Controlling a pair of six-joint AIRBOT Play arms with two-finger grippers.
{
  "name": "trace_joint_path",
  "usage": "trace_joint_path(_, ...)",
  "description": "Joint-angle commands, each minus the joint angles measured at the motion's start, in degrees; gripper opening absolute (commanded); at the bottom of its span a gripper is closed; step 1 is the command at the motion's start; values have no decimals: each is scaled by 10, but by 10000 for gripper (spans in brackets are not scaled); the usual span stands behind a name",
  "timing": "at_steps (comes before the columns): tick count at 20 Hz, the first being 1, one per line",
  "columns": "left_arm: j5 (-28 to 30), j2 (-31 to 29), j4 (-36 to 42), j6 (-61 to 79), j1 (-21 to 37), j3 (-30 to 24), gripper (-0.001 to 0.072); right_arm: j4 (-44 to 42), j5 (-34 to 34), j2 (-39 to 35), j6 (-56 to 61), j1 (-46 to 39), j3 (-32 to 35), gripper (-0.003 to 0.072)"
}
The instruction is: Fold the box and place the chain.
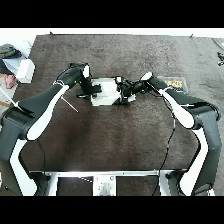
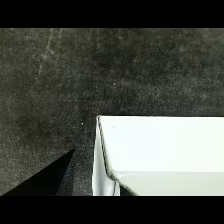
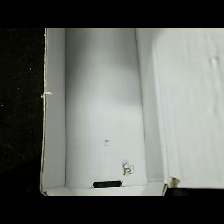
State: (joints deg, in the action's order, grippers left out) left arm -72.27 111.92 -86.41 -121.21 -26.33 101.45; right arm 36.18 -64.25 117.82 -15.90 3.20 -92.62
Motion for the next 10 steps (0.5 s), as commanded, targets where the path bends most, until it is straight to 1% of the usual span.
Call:
trace_joint_path(1,5,6,0,34,-5,1,283,0,0,0,0,0,0,368)
trace_joint_path(5,10,14,4,60,-11,9,273,0,0,0,0,0,0,368)
trace_joint_path(6,11,14,0,57,-11,9,253,0,0,0,0,0,0,368)
trace_joint_path(7,9,14,-4,55,-11,9,113,0,0,0,0,0,0,368)
trace_joint_path(8,7,15,-6,56,-11,9,41,0,0,0,0,0,0,368)
trace_joint_path(10,0,15,-11,38,-11,9,39,0,0,0,0,0,0,368)
